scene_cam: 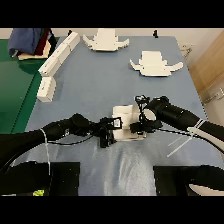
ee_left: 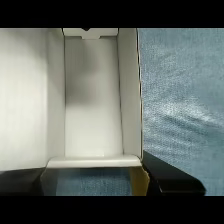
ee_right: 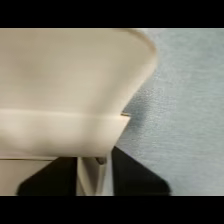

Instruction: Fold the box.

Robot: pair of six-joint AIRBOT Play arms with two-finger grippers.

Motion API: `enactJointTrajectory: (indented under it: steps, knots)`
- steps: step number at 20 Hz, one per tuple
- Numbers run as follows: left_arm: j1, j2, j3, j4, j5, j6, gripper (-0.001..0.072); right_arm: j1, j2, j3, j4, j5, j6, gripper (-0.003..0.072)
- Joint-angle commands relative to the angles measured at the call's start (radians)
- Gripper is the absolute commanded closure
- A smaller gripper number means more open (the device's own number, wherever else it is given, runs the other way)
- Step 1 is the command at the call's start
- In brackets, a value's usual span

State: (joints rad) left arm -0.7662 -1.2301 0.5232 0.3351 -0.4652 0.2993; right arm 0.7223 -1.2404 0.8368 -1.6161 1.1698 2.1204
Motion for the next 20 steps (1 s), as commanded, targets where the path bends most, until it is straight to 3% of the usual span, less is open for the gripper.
enactJointTrajectory:
  steps: [1, 2, 10, 11, 12, 13, 20]
  knots:
    - [0.001, 0.0, 0.0, 0.002, 0.002, -0.001, 0.0194, 0.0, 0.0, 0.0, -0.003, 0.023, -0.001, 0.0596]
    - [0.001, 0.0, 0.0, 0.002, 0.002, -0.001, 0.0194, 0.0, -0.001, 0.0, -0.003, 0.023, -0.001, 0.0684]
    - [0.001, 0.0, 0.0, 0.002, 0.002, -0.001, 0.0194, 0.0, -0.001, 0.0, -0.002, 0.028, 0.079, 0.0685]
    - [0.001, 0.0, 0.0, 0.002, 0.002, -0.001, 0.0194, 0.0, -0.001, 0.0, 0.002, 0.03, 0.079, 0.0621]
    - [0.001, 0.0, 0.0, 0.002, 0.002, -0.001, 0.0194, 0.0, 0.0, 0.0, 0.009, 0.039, 0.079, 0.0337]
    - [0.001, 0.0, 0.0, 0.002, 0.002, -0.001, 0.0194, 0.0, 0.0, 0.0, 0.01, 0.055, 0.079, 0.0221]
    - [0.001, 0.0, 0.0, 0.002, 0.002, -0.001, 0.0193, 0.0, 0.039, 0.004, 0.039, 0.053, 0.079, 0.0221]
